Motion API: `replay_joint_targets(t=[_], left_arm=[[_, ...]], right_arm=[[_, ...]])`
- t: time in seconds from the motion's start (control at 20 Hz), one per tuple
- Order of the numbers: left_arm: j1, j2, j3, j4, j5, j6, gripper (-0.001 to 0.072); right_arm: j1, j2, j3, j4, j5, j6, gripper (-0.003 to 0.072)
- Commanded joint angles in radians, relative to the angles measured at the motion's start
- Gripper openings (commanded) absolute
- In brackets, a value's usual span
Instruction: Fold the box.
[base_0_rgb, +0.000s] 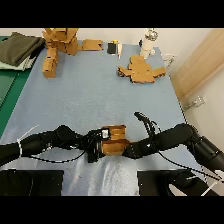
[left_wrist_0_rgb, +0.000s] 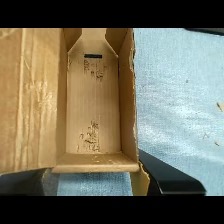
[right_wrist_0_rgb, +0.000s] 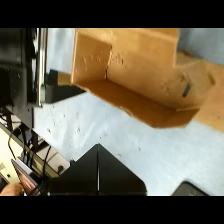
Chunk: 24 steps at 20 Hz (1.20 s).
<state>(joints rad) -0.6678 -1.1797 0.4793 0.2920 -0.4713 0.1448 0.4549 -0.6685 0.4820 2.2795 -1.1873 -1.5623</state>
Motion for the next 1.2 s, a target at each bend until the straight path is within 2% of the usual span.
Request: replay_joint_targets(t=[0.0, 0.15, 0.3, 0.5, 0.7, 0.9, 1.15], left_arm=[[0.0, 0.0, 0.001, 0.0, 0.001, 0.001, 0.0521], [0.003, 0.021, 0.002, 0.029, 0.0, -0.003, 0.0521], [0.003, 0.089, 0.001, 0.159, -0.003, -0.11, 0.0521], [0.002, 0.131, -0.013, 0.323, -0.084, -0.218, 0.0521], [0.002, 0.13, -0.054, 0.322, -0.069, -0.22, 0.0521], [0.002, 0.13, -0.057, 0.311, -0.051, -0.22, 0.0521], [0.001, 0.13, -0.057, 0.303, -0.052, -0.22, 0.0521]], right_arm=[[0.001, -0.017, 0.001, 0.014, 0.093, 0.045, 0.0005], [0.001, -0.017, 0.001, 0.014, 0.127, 0.048, 0.0005], [0.001, -0.017, 0.001, 0.014, 0.145, 0.055, 0.0006], [0.001, -0.017, 0.001, 0.025, 0.167, 0.063, 0.0006], [0.002, -0.017, 0.001, 0.039, 0.171, 0.063, 0.0006], [0.002, -0.031, 0.001, 0.072, 0.2, 0.032, 0.0006], [0.002, -0.129, 0.001, 0.142, 0.288, -0.081, 0.0006]])
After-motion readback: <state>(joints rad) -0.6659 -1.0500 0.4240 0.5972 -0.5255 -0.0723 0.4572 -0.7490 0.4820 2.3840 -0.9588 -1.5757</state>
